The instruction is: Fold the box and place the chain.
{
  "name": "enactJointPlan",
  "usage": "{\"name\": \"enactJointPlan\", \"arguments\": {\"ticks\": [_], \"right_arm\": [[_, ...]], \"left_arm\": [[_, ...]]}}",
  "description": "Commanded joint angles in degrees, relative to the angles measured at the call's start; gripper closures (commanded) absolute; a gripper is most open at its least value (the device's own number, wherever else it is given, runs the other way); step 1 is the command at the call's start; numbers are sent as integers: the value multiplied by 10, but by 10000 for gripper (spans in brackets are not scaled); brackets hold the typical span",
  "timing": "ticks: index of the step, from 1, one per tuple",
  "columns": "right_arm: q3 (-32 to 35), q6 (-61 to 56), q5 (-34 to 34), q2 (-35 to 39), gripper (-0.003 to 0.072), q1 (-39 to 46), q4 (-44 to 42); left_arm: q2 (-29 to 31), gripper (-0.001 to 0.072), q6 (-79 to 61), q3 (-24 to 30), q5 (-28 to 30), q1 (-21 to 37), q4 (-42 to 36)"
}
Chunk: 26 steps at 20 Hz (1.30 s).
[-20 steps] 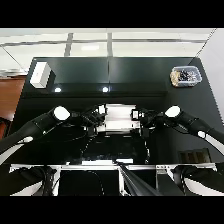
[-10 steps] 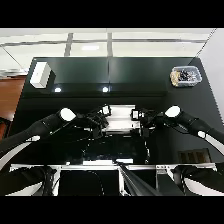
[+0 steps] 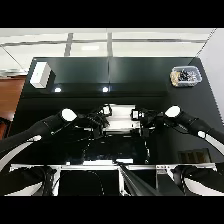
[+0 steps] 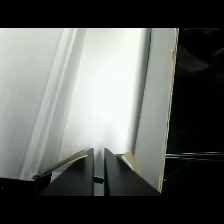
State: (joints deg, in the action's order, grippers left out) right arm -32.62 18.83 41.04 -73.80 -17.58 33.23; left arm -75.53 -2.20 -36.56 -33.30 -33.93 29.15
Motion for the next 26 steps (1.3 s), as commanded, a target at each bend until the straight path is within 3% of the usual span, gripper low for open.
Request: {"name": "enactJointPlan", "arguments": {"ticks": [1, 2, 3, 4, 5, 6, 8, 10, 11, 12, 13, 17, 19, 23, 26], "right_arm": [[0, 0, 0, 0, 274, 0, 0], [0, 0, 0, 0, 274, 0, 0], [0, 0, 0, 0, 274, 0, 0], [0, 0, 0, 0, 274, 0, 0], [0, 0, 0, 0, 274, 0, 0], [0, 0, 0, 0, 274, 0, 0], [0, 0, 0, 0, 274, 0, 0], [0, 0, 0, 0, 274, 0, 0], [0, 0, 0, 0, 274, 0, 0], [0, 0, 0, 0, 274, 0, 0], [0, 0, 0, 0, 274, 0, 0], [0, 0, 0, 0, 274, 0, 0], [0, 0, 0, 0, 274, 0, 0], [0, 0, 0, 0, 274, 0, 0], [0, 0, 0, 0, 274, 0, 0]], "left_arm": [[0, 672, 0, 0, 3, -1, -1], [0, 670, 0, 0, 3, -1, -1], [0, 572, 0, 0, 3, -1, -1], [0, 353, 0, 0, 4, -1, -1], [0, 350, 0, 0, 3, -1, 0], [0, 480, 0, 0, 2, 0, 2], [0, 525, 0, 0, 2, -1, 2], [0, 289, 1, 0, 2, -1, 2], [2, 419, 1, 0, 1, 0, 4], [7, 616, 1, 0, 1, 0, 15], [17, 686, 12, 0, 1, 0, 33], [88, 684, 258, 0, -11, 16, 181], [123, 685, 391, 0, -57, 53, 270], [148, 685, 553, 0, -229, 194, 285], [145, 684, 728, 19, -246, 294, 274]]}}
